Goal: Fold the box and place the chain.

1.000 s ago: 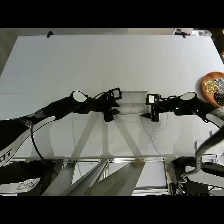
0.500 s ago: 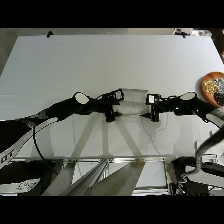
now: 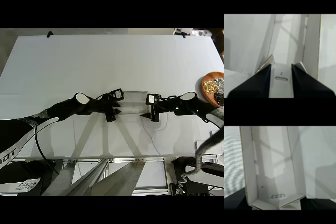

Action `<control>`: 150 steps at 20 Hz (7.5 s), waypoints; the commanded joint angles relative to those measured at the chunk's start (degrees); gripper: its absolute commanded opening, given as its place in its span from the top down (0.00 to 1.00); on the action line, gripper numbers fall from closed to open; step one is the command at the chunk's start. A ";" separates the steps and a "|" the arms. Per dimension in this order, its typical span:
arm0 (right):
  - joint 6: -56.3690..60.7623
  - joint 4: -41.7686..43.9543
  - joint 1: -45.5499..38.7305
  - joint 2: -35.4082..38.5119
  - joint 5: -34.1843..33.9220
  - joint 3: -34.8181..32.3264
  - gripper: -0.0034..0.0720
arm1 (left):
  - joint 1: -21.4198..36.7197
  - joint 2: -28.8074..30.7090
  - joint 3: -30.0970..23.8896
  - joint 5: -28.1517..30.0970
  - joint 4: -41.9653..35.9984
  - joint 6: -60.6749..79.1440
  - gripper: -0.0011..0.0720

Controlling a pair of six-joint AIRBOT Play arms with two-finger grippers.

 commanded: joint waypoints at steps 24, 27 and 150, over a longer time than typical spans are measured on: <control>0.00 -0.02 0.00 0.04 0.02 0.00 0.41 | 5.53 23.02 -0.11 -12.46 20.37 -34.29 0.97; 0.00 -0.02 0.00 0.04 0.04 0.00 0.41 | 14.23 24.44 -0.39 -24.76 27.06 -46.64 0.97; 0.00 -0.26 -0.04 0.09 0.02 0.00 0.41 | 13.38 -2.08 4.00 -23.10 2.49 -68.35 0.97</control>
